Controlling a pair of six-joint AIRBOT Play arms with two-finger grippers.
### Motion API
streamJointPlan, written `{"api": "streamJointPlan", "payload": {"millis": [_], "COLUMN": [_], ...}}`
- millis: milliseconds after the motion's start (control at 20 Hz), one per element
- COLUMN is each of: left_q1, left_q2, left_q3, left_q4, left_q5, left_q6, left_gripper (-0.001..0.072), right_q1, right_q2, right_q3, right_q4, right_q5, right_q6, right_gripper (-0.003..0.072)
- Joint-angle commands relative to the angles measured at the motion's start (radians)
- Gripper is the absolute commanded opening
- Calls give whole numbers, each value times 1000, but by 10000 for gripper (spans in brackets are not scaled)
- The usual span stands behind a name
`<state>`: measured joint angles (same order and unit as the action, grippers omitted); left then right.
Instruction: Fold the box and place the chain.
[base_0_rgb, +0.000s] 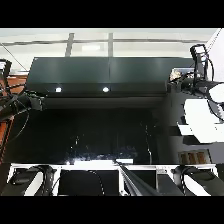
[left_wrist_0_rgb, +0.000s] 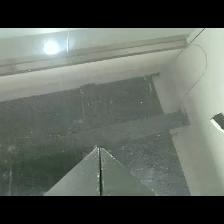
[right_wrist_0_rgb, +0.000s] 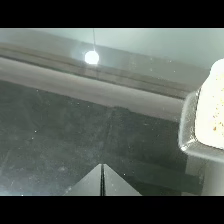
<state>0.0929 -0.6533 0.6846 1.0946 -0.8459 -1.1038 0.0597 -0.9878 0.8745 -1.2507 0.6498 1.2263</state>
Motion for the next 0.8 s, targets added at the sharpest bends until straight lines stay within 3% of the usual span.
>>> {"api": "streamJointPlan", "payload": {"millis": [0, 550, 750], "left_q1": [0, 0, -1], "left_q2": [0, 0, 0], "left_q3": [0, 0, -1], "left_q4": [0, -1, -94], "left_q5": [0, 1, 34], "left_q6": [0, 0, -5], "left_gripper": [25, 25, 25], "right_q1": [0, 0, 0], "right_q2": [-1, -1, -1], "right_q3": [0, 0, 0], "right_q4": [0, 0, 42], "right_q5": [0, 0, -31], "right_q6": [0, 0, 1], "right_gripper": [16, 16, 16]}}
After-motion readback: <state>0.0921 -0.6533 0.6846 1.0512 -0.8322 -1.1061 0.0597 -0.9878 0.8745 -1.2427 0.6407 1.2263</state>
